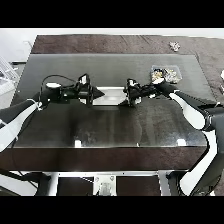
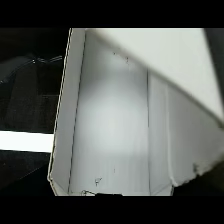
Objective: Fold the box and place the chain.
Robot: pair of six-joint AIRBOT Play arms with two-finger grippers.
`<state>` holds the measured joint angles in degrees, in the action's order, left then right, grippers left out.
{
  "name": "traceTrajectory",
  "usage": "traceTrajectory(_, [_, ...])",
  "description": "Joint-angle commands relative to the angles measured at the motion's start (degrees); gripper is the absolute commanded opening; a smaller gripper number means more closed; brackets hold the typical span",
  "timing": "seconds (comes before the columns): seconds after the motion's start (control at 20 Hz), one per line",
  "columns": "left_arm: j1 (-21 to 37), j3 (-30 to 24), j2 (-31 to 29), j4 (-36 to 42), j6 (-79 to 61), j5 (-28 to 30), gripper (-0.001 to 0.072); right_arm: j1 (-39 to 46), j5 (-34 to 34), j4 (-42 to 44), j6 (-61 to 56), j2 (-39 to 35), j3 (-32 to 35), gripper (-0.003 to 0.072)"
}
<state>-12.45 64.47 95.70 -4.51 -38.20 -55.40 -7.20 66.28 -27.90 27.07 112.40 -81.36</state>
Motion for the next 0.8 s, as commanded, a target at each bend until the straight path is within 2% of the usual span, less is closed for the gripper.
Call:
traceTrajectory(0.0, [-0.37,5.84,1.81,-1.14,1.81,2.97,0.002,-0.02,0.02,0.0,-0.02,0.02,0.02,0.059])
traceTrajectory(0.1, [-0.37,7.45,1.92,-1.95,2.16,5.07,0.002,-0.02,0.02,0.0,0.0,0.02,0.04,0.0591])
traceTrajectory(0.25, [-0.37,8.68,3.39,-1.53,2.16,5.11,0.002,-0.02,0.0,0.0,-0.02,0.02,0.04,0.0591])
traceTrajectory(0.55, [-0.35,13.22,9.77,-1.46,1.86,7.06,0.002,-0.04,0.02,0.0,0.0,0.02,0.04,0.0591])
traceTrajectory(0.75, [0.04,14.16,10.03,-1.9,1.7,8.98,0.002,-0.04,0.0,0.0,0.0,0.02,0.02,0.059])
